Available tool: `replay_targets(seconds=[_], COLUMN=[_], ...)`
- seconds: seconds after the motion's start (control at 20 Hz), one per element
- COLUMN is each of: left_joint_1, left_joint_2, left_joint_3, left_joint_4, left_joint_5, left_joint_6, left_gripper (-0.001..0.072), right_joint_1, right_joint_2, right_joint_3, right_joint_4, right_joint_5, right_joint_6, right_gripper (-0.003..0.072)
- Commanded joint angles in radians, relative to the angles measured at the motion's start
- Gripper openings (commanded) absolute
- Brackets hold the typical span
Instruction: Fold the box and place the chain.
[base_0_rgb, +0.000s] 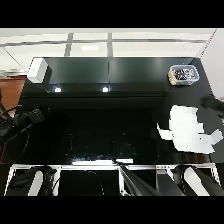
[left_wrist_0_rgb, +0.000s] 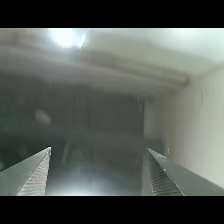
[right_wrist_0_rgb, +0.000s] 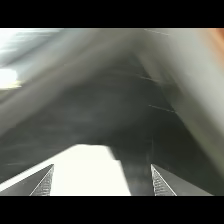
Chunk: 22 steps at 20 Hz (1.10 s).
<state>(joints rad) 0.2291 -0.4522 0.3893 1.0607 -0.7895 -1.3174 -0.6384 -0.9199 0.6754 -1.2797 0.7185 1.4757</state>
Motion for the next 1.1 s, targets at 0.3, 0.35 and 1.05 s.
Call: replay_targets(seconds=[0.3, 0.35, 1.05], left_joint_1=[0.000, 0.000, 0.000], left_joint_2=[-0.061, -0.061, -0.061], left_joint_3=[0.000, 0.000, 0.000], left_joint_4=[-0.047, -0.056, -0.060], left_joint_5=[-0.060, -0.060, -0.070], left_joint_6=[-0.003, -0.003, -0.001], left_gripper=[0.0716, 0.0716, 0.0716], right_joint_1=[-0.237, -0.200, 0.013], right_joint_2=[-0.369, -0.382, -0.230], right_joint_3=[0.241, 0.241, 0.240], right_joint_4=[-0.177, -0.257, 0.011], right_joint_5=[0.534, 0.522, 0.573], right_joint_6=[-0.437, -0.437, -0.452], right_gripper=[0.0720, 0.0607, 0.0013])
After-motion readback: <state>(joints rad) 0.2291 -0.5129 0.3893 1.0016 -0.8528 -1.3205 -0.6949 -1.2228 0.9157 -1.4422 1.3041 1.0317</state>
